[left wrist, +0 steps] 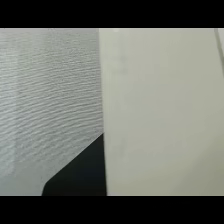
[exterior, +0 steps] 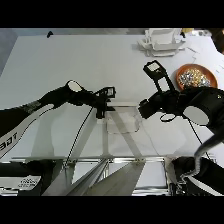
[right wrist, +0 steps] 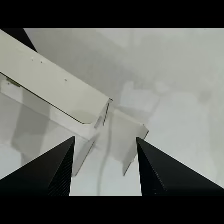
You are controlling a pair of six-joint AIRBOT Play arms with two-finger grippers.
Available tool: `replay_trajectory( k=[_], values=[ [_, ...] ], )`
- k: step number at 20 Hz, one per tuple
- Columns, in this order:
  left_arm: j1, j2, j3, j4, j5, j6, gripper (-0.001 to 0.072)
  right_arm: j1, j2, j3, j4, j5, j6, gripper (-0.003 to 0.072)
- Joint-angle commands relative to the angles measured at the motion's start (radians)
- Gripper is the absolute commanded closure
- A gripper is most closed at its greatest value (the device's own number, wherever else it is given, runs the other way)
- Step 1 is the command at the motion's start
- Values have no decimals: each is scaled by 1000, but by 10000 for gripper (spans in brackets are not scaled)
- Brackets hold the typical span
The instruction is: Fold the box and place the chain.
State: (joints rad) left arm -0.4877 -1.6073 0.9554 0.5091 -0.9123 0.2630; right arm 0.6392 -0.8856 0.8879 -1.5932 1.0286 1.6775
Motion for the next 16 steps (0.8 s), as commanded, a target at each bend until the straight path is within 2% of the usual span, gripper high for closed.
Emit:
replay_trajectory(
  k=[1,16],
  values=[
    [0,-8,0,5,3,11,704,1,0,1,0,0,0,256],
    [0,-16,0,4,-2,2,699,1,0,1,1,0,0,256]
  ],
)
